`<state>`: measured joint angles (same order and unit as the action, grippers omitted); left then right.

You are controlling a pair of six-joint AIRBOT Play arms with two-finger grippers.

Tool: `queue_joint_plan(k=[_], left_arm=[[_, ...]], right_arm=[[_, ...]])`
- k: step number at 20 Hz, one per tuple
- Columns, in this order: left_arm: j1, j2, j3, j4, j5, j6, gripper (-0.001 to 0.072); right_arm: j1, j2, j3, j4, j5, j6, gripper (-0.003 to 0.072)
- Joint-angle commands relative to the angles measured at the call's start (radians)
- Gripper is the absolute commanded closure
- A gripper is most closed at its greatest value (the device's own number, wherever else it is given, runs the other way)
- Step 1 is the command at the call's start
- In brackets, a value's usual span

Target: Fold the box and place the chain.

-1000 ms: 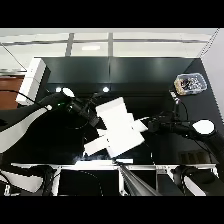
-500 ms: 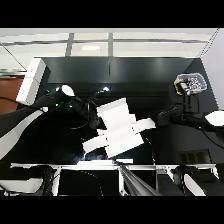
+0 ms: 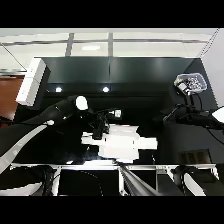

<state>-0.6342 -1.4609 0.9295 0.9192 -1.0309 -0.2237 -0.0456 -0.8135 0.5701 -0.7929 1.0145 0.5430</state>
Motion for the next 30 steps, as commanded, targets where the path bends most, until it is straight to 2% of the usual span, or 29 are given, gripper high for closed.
queue_joint_plan(k=[1, 4, 10, 16, 22, 30], left_arm=[[-0.024, -0.018, -0.022, 0.008, 0.122, 0.007, 0.0688], [-0.025, -0.018, -0.023, 0.009, 0.183, 0.011, 0.0687], [-0.019, -0.018, -0.007, 0.017, 0.179, 0.011, 0.0686], [0.027, -0.018, 0.037, 0.019, 0.044, 0.011, 0.0684], [0.032, -0.024, 0.037, 0.019, 0.037, 0.011, 0.0684], [0.032, -0.024, 0.037, 0.018, 0.036, 0.011, 0.0684]], right_arm=[[0.031, 0.000, 0.002, -0.006, 0.021, -0.122, 0.0049], [0.046, -0.002, -0.007, -0.010, 0.021, -0.203, 0.0049], [0.091, -0.002, -0.090, -0.057, 0.021, -0.233, 0.0049], [0.104, -0.002, -0.116, -0.058, 0.017, -0.239, 0.0049], [0.110, -0.002, -0.188, -0.012, -0.012, -0.320, 0.0050], [0.420, -0.080, -0.194, -0.063, -0.138, -0.429, 0.0050]])
